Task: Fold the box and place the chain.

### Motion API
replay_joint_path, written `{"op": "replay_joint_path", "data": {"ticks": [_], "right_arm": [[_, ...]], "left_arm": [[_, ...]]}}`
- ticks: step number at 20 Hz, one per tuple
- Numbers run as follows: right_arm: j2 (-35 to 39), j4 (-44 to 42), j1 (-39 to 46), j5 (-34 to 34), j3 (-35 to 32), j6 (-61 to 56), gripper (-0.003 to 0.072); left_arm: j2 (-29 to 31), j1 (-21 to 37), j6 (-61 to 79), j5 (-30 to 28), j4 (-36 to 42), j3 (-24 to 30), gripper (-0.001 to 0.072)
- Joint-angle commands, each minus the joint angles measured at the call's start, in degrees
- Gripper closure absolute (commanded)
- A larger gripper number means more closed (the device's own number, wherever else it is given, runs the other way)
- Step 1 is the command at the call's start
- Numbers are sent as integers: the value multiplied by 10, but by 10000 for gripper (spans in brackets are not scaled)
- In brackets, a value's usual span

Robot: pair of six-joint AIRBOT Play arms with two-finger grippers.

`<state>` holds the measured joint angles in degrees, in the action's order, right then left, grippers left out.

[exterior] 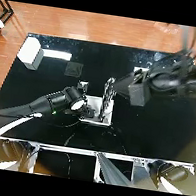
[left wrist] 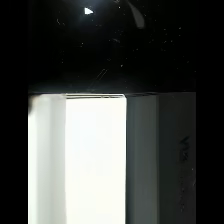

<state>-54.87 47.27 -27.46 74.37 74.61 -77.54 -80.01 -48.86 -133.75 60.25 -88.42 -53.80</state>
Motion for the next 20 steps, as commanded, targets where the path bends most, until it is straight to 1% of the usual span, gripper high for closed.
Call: {"op": "replay_joint_path", "data": {"ticks": [1,4,6,7,10,13,16,17,18,19,20], "right_arm": [[0,10,-4,-19,-67,-1,670],[-1,34,-4,-33,-105,-5,669],[-2,54,-5,-40,-140,-17,669],[-2,51,-6,-49,-163,-17,669],[-14,26,-31,-111,-216,-18,669],[-63,-3,-68,-155,-223,-13,668],[-92,-14,-80,-166,-223,-5,658],[-91,-12,-72,-161,-222,-6,453],[-89,-11,-57,-141,-221,-9,240],[-85,-11,-37,-115,-221,-9,196],[-78,-5,-12,-86,-221,-9,196]], "left_arm": [[0,0,0,0,0,0,691],[0,0,0,0,0,0,691],[0,0,0,0,0,0,691],[0,0,0,0,0,0,691],[0,0,0,0,0,0,692],[0,0,0,-1,0,0,691],[0,0,0,-1,0,0,691],[0,0,0,-1,0,0,691],[0,0,0,-1,0,0,691],[0,0,0,-1,0,0,692],[0,0,0,-1,0,0,691]]}}
